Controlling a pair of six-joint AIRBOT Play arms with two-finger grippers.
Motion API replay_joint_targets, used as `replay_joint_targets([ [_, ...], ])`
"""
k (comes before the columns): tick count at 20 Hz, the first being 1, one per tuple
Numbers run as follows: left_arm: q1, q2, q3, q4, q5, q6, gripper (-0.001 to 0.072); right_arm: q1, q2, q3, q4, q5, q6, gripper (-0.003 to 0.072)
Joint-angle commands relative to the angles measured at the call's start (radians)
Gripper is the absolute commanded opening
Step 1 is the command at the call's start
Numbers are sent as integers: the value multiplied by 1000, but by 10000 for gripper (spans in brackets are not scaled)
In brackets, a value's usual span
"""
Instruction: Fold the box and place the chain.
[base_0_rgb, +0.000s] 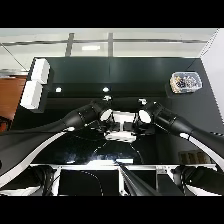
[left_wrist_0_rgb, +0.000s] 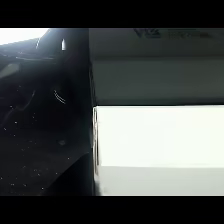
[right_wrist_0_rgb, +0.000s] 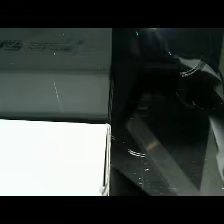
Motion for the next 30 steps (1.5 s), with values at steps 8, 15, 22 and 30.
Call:
replay_joint_targets([
  [8,1,0,1,0,12,0,26,-35,199,41,-17,99,-305,324],
  [15,1,0,1,4,30,0,27,-287,531,46,-575,-15,-448,324],
  [22,1,0,1,3,38,0,27,-856,290,24,-595,-469,-341,325],
  [30,1,0,1,-7,34,0,27,-1033,-261,528,-59,-204,-494,638],
])
